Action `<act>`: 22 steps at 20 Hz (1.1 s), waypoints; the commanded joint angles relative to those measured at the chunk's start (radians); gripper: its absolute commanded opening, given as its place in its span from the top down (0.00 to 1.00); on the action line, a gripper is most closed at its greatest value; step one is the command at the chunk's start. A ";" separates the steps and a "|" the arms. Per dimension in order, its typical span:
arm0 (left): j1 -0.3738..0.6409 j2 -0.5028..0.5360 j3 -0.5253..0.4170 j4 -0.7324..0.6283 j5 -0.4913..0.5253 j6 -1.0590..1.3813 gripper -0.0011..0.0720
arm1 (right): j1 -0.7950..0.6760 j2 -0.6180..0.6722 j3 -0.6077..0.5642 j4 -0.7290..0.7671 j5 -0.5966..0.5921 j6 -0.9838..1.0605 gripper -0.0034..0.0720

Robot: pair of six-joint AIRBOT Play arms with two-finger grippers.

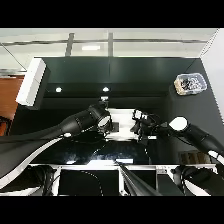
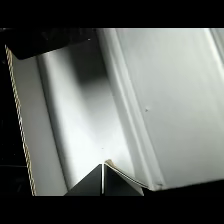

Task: Fold the box and place the chain.

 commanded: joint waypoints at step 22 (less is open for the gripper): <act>0.000 0.000 0.000 0.001 0.000 0.000 0.95 | -0.559 -0.142 0.003 -0.134 0.549 0.998 0.94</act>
